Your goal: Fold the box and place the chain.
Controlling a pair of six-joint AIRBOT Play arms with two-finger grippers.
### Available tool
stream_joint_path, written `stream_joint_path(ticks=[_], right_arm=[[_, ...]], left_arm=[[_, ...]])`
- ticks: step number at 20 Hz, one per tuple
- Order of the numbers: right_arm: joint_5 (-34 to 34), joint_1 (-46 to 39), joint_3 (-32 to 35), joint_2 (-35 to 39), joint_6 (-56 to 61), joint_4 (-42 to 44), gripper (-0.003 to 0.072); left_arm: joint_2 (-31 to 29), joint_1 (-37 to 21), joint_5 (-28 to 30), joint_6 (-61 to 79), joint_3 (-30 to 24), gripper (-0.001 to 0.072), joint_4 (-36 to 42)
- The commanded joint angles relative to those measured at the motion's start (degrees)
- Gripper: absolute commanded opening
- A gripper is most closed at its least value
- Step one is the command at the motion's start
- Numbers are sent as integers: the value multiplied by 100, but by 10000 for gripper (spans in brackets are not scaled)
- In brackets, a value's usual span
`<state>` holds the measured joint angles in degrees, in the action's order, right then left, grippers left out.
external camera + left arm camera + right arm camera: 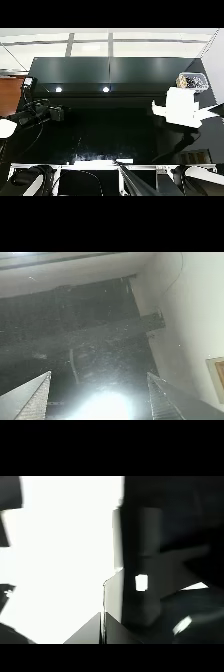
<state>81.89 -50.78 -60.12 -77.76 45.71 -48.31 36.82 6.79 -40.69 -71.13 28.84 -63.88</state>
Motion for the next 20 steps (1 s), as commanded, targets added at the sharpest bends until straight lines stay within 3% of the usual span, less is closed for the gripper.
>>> stream_joint_path(ticks=[1, 7, 10, 14, 16, 20], right_arm=[[-164, 518, 1051, 946, -162, 540, 10], [-562, 2557, 2253, 1969, -275, 1305, 10], [-1211, 3473, 2820, 2433, -492, 1698, 10], [-1851, 4428, 3917, 3049, -1228, 2983, 10], [-2149, 4789, 4039, 3071, -1237, 3021, 9], [-2216, 5110, 4039, 3071, -1237, 2966, 9]], left_arm=[[2, 2, -13, -2, -4, 717, 138], [44, 105, -50, 2, -15, 717, 940], [404, 481, -33, 15, -13, 717, 1217], [1508, 1086, -20, 278, 136, 717, 2293], [2223, 1215, -35, 529, 358, 717, 2590], [3860, 1023, -1493, 966, 1165, 717, 3206]])
